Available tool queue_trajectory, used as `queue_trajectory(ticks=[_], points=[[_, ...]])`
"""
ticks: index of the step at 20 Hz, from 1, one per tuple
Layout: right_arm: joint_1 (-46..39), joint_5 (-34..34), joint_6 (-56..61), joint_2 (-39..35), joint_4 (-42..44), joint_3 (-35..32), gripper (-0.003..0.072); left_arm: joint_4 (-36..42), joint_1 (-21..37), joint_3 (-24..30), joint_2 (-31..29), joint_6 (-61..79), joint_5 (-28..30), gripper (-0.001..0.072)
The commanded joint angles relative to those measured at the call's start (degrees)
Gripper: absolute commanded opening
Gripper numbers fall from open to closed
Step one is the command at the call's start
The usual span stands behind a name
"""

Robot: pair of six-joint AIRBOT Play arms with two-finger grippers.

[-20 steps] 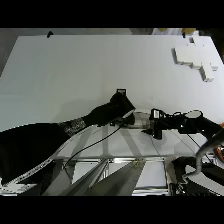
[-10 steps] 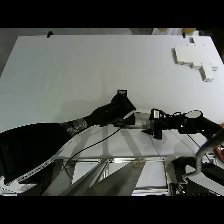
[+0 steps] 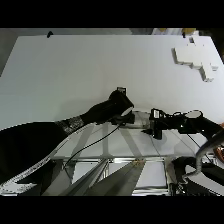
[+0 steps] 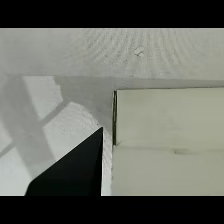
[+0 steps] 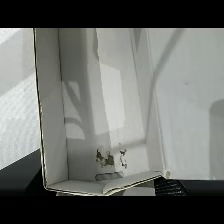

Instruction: Fold the box and place the chain.

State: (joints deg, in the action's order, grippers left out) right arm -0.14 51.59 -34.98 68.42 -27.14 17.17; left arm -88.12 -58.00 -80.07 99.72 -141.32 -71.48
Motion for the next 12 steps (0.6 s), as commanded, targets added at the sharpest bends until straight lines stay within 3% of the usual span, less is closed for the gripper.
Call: queue_trajectory(ticks=[1, 2, 5, 10, 12], points=[[0.02, 0.02, 0.00, 0.02, 0.00, -0.02, 0.0340, 0.35, 0.24, -0.07, -0.15, 0.92, -0.31, 0.0121], [0.02, 0.02, 0.00, 0.02, 0.00, -0.02, 0.0340, 0.87, 0.17, -0.07, -0.07, 0.87, -0.26, 0.0039], [0.02, 0.02, 0.00, 0.02, 0.00, -0.02, 0.0340, 2.16, -0.57, -0.04, 0.61, 0.87, 0.59, 0.0006], [0.02, 0.02, 0.00, 0.02, 0.00, -0.02, 0.0340, 2.82, -1.01, -0.04, 0.94, 0.09, 0.72, 0.0020], [0.02, 0.04, 0.00, 0.02, 0.00, -0.02, 0.0340, 2.80, -0.50, -0.04, 0.02, 0.63, 0.68, 0.0084]])
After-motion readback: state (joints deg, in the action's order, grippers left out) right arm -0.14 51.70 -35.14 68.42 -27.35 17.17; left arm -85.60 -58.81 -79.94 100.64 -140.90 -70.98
